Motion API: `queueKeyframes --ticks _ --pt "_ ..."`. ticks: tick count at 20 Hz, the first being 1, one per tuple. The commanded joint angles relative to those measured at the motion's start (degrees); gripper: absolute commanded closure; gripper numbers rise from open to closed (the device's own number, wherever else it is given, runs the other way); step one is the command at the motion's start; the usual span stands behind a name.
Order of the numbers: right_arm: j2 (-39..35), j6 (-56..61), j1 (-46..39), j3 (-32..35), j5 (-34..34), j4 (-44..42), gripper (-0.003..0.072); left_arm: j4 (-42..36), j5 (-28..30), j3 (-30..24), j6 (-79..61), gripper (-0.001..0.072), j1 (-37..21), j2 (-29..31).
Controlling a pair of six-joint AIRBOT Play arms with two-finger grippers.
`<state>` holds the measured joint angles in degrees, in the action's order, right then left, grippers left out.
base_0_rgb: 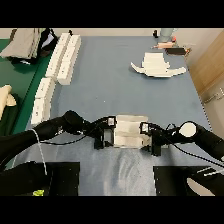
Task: Fold the box.
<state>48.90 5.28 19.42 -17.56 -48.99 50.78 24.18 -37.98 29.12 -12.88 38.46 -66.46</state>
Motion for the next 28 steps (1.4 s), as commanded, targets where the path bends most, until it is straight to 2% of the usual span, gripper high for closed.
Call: queueKeyframes --ticks 1,8,11,15,18,28 --pt "0.0 0.0 0.1 0.0 0.0 -0.1 0.0147 -0.3 0.3 0.0 -0.8 0.0015 0.5 -0.2" --pt "0.0 0.0 0.1 0.0 0.0 -0.1 0.0146 3.7 -1.6 0.0 -0.6 0.0015 0.5 -0.3" --pt "0.0 0.0 0.1 0.0 0.0 -0.1 0.0147 1.4 -1.4 0.0 -0.6 0.0015 1.2 -0.4" --pt "0.0 0.0 0.1 0.0 0.0 -0.1 0.0147 -2.1 0.6 0.0 -0.6 0.0015 3.2 -2.8" --pt "0.0 0.0 0.1 0.0 0.0 0.0 0.0147 -4.8 4.5 0.4 -0.1 0.0015 4.5 -3.2" --pt "0.0 0.0 0.1 0.0 0.0 -0.1 0.0147 -1.7 5.2 0.4 -0.1 0.0015 7.0 -3.2"
